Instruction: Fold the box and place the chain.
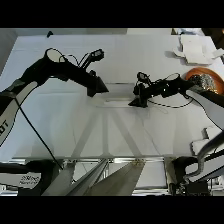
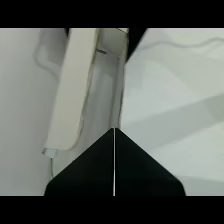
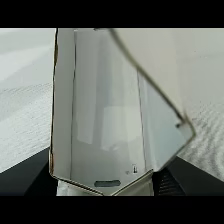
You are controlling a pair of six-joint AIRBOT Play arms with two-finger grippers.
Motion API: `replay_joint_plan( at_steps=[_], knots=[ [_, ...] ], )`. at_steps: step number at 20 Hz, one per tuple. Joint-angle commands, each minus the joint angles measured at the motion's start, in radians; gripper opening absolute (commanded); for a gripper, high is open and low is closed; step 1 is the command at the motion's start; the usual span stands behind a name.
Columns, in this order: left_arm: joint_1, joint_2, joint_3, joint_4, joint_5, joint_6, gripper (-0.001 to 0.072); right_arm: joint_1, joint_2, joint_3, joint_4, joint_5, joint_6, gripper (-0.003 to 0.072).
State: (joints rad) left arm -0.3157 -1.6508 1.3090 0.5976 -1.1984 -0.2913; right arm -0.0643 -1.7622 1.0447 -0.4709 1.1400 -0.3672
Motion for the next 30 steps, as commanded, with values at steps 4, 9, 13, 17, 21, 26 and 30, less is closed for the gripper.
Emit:
replay_joint_plan(
  at_steps=[4,9,13,17,21,26,30],
  knots=[
    [0.02,-0.095,-0.002,-0.096,0.237,0.034,0.0011,0.001,-0.001,0.001,0.0,0.0,0.0,0.052],
    [0.081,-0.1,-0.002,-0.197,0.26,0.02,0.001,0.001,-0.001,0.001,0.0,0.0,0.0,0.052],
    [0.077,-0.143,-0.002,-0.195,0.187,-0.03,0.0009,0.001,-0.001,0.001,0.0,0.0,0.0,0.052],
    [0.051,-0.193,-0.002,-0.171,0.17,-0.05,0.0009,0.001,-0.001,0.001,0.0,0.0,0.0,0.052],
    [0.04,-0.229,-0.002,-0.147,0.174,-0.077,0.0009,0.001,-0.001,0.001,0.0,0.0,0.0,0.052],
    [0.041,-0.233,-0.002,-0.157,0.173,-0.076,0.001,0.001,-0.001,0.001,0.0,0.0,0.0,0.052],
    [0.048,-0.2,-0.002,-0.229,0.161,-0.074,0.0011,0.001,-0.001,0.001,0.0,0.0,0.0,0.052]
  ],
)
